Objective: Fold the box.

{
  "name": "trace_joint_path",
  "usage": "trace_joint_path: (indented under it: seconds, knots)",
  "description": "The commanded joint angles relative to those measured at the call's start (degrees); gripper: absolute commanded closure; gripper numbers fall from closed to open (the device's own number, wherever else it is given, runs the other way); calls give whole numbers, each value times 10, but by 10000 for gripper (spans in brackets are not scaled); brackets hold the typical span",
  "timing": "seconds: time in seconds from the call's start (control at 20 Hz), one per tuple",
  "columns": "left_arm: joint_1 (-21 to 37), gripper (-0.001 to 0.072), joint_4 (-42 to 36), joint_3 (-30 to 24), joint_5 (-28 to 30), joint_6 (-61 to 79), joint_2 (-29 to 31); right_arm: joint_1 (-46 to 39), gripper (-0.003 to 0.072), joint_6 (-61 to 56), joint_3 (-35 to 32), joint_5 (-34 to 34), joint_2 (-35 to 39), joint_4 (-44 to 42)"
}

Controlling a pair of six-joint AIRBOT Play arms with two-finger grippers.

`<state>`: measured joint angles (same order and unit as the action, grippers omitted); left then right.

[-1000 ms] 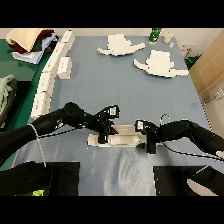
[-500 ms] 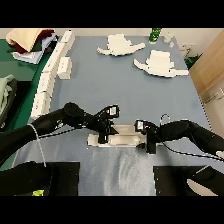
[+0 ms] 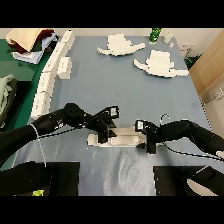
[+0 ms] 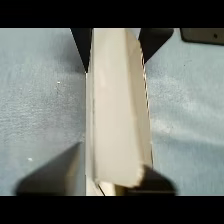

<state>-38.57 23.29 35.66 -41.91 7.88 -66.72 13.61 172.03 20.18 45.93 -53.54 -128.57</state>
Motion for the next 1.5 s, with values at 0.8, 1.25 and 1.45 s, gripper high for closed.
trace_joint_path:
  seconds: [0.8,1.25,1.45]
  knots:
    - [38,695,164,0,-212,-626,180,0,282,0,0,0,0,0]
    - [8,695,93,111,-47,-633,-5,0,282,0,0,0,0,0]
    - [23,696,110,131,-51,-668,-72,0,282,0,0,0,0,0]
